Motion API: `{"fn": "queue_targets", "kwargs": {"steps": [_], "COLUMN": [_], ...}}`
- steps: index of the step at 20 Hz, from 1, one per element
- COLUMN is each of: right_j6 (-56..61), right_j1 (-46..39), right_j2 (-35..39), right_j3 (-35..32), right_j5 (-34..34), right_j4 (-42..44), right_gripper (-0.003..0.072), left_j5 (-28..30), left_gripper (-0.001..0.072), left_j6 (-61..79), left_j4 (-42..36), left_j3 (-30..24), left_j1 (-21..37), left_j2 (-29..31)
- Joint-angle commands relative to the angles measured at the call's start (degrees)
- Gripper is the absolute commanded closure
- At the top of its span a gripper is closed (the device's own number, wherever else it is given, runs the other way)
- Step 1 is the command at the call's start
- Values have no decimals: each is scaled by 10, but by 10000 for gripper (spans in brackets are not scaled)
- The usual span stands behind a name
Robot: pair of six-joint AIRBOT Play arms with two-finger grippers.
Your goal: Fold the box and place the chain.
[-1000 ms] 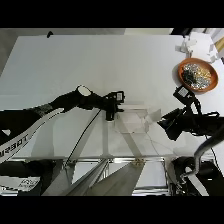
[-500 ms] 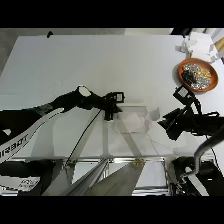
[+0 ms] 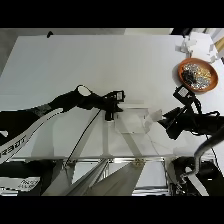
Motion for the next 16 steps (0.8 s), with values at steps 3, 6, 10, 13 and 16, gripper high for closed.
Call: {"fn": "queue_targets", "kwargs": {"steps": [3,6,10,13,16], "right_j6": [0,0,0,0,0], "right_j1": [0,0,0,0,0], "right_j2": [0,0,0,0,0], "right_j3": [0,0,0,0,0], "right_j5": [-2,-2,-2,-2,-2], "right_j4": [1,1,1,0,0], "right_gripper": [350,350,350,350,350], "left_j5": [15,-6,-8,-9,-9], "left_gripper": [709,709,708,707,706], "left_j6": [-92,-150,-132,-128,-128], "left_j4": [60,134,140,140,140], "left_j3": [1,1,1,1,1], "left_j1": [1,0,0,0,0], "left_j2": [8,8,8,8,8]}}
